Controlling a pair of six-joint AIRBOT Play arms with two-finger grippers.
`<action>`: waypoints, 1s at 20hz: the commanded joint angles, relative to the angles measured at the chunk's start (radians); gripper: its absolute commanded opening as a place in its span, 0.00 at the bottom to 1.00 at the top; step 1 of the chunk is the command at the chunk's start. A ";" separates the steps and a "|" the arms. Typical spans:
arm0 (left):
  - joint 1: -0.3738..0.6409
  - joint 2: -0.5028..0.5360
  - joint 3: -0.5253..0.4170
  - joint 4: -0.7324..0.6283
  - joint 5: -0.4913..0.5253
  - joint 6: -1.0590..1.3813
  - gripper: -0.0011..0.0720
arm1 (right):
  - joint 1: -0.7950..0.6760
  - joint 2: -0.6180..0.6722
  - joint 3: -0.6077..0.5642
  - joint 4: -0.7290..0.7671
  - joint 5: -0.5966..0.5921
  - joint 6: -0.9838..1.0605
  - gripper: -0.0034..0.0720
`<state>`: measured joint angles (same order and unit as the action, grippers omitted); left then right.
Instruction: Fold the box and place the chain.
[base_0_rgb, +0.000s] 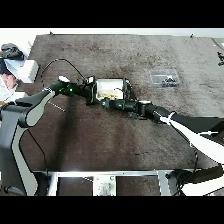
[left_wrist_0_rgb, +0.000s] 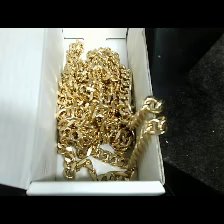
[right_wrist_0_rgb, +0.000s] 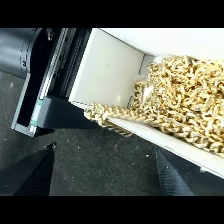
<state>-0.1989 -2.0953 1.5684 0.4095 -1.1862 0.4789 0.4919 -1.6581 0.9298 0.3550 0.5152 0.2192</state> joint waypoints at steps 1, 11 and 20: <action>0.000 0.000 0.000 0.000 0.000 0.000 0.38 | 0.006 0.000 0.001 0.064 0.005 -0.040 0.99; 0.000 0.000 0.000 0.000 -0.001 0.000 0.38 | 0.035 -0.065 0.074 0.080 0.055 -0.038 0.99; 0.000 0.000 0.000 0.000 -0.001 0.000 0.37 | 0.034 -0.053 0.090 0.166 0.182 -0.044 0.99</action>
<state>-0.1978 -2.0953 1.5684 0.4095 -1.1858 0.4793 0.5255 -1.7187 1.0145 0.4976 0.6598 0.1757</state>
